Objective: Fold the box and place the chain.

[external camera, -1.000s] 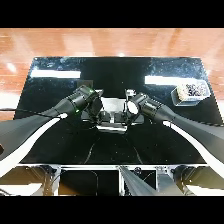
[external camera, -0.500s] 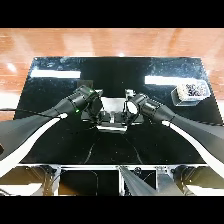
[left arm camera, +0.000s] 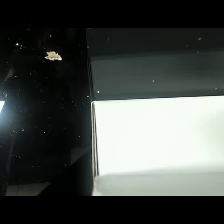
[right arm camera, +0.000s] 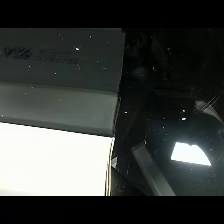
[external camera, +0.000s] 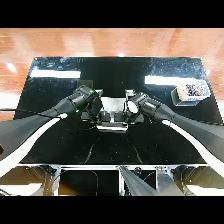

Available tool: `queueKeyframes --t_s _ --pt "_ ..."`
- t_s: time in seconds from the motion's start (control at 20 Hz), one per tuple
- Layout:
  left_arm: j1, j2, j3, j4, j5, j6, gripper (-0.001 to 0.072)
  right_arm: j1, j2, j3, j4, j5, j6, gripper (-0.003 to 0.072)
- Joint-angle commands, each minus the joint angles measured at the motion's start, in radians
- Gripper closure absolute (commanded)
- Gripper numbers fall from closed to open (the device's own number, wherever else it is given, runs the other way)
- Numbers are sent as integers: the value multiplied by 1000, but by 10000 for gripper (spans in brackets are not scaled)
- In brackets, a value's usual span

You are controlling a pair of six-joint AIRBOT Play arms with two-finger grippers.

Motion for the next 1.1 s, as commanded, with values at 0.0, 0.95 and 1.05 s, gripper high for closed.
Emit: queueKeyframes --t_s 0.0,0.95,1.05 --pt "0 0 0 2 -7 2 688 -1 -1 -1 -3 2 -13 649" --pt "0 0 0 2 -4 -3 688 -41 -25 108 -5 169 -37 316" --pt "0 0 0 2 -3 -3 688 -41 -34 108 -5 170 -37 344"
